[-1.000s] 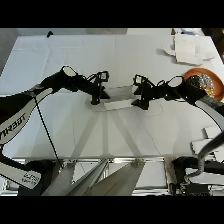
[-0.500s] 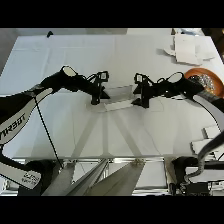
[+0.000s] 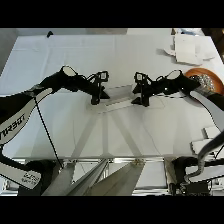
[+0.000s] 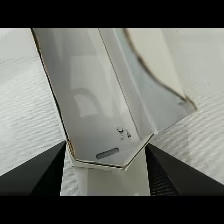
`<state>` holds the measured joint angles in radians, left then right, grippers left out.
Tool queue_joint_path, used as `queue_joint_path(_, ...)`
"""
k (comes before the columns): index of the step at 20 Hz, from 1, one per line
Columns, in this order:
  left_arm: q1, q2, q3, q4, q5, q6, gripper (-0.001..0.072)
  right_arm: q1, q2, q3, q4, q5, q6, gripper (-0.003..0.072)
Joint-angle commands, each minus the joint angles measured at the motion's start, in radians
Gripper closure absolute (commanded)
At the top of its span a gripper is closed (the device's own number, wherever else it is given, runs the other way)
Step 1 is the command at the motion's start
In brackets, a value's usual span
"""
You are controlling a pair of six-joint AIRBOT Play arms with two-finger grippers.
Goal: Fold the box and place the chain.
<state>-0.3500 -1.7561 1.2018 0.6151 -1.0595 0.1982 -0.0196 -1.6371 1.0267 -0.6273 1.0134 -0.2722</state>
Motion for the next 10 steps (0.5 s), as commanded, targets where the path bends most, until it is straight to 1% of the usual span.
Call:
queue_joint_path(1, -0.001, 0.000, -0.001, 0.000, 0.000, 0.000, 0.0695, 0.006, -0.003, 0.003, -0.003, 0.119, -0.027, 0.0157)
queue_joint_path(4, -0.001, 0.000, -0.001, 0.000, 0.001, 0.000, 0.0695, 0.021, -0.002, 0.003, -0.008, 0.171, -0.041, 0.0157)
queue_joint_path(6, -0.001, 0.000, -0.001, 0.000, 0.000, 0.000, 0.0695, 0.031, -0.002, 0.003, -0.009, 0.174, -0.034, 0.0157)
queue_joint_path(9, -0.001, 0.000, -0.001, 0.000, 0.001, 0.000, 0.0695, 0.031, -0.002, 0.003, -0.033, 0.048, 0.097, 0.0157)
queue_joint_path(10, -0.001, 0.000, -0.001, 0.000, 0.000, 0.000, 0.0695, 0.031, -0.002, 0.003, -0.066, 0.041, 0.101, 0.0157)
